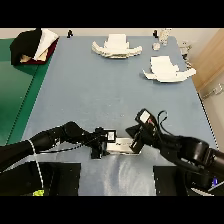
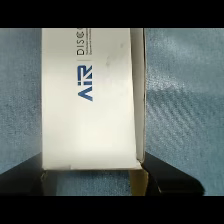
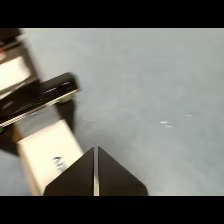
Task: Fold the box.
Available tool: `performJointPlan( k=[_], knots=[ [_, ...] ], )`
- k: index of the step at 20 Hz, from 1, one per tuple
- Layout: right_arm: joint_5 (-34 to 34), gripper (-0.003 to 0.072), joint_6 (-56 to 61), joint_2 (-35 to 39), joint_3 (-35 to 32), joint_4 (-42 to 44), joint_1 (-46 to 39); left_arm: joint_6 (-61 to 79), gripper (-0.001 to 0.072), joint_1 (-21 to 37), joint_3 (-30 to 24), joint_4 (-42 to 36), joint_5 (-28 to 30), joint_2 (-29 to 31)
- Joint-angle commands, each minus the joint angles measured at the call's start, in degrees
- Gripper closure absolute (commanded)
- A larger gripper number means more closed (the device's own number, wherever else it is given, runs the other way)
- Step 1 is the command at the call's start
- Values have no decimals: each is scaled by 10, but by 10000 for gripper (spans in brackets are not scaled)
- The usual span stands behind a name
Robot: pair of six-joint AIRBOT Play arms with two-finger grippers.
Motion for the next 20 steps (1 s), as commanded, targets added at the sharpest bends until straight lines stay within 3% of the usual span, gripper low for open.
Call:
performJointPlan(
  k=[1, 6, 10, 14, 20],
  knots=[
    [-184, 651, 22, -14, 106, -27, -80, 0, 314, 0, 0, 0, 0, 0],
    [-282, 651, 41, -126, 231, 7, -258, 0, 315, 0, 0, 0, 0, 0],
    [-346, 683, 17, -261, 285, 110, -365, 0, 314, 0, 0, 0, 0, 0],
    [-339, 683, -26, -332, 293, 166, -381, 0, 314, 0, 0, 0, 0, 0],
    [-309, 684, -179, -341, 293, 204, -381, 0, 314, 0, 0, 0, 0, 0]
  ],
)
